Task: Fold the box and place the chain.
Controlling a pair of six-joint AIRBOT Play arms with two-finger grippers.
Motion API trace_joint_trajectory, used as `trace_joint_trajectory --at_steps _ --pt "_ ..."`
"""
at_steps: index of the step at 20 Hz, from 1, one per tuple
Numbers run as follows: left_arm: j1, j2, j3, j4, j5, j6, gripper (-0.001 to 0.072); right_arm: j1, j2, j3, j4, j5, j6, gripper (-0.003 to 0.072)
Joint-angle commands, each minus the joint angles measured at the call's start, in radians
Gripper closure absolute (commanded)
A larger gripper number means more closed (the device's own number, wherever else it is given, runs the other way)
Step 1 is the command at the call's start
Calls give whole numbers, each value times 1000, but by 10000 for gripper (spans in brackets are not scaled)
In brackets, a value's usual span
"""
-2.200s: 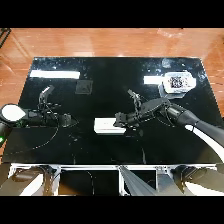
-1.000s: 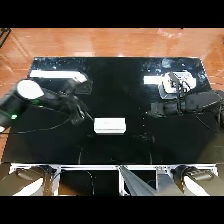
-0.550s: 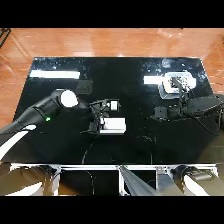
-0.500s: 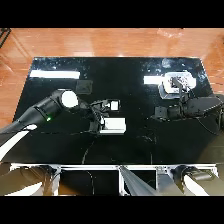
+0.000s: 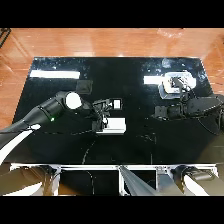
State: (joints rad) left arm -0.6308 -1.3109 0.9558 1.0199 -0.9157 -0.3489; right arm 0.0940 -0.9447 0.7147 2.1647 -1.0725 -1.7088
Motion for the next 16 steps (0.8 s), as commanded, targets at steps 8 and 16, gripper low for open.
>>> trace_joint_trajectory --at_steps 8,16 --pt "-1 -1 -6 38 -4 -53 77 0 1 0 0 7 0 665" --pt "-2 -2 -6 25 -31 -86 78 0 1 -5 0 13 0 664"
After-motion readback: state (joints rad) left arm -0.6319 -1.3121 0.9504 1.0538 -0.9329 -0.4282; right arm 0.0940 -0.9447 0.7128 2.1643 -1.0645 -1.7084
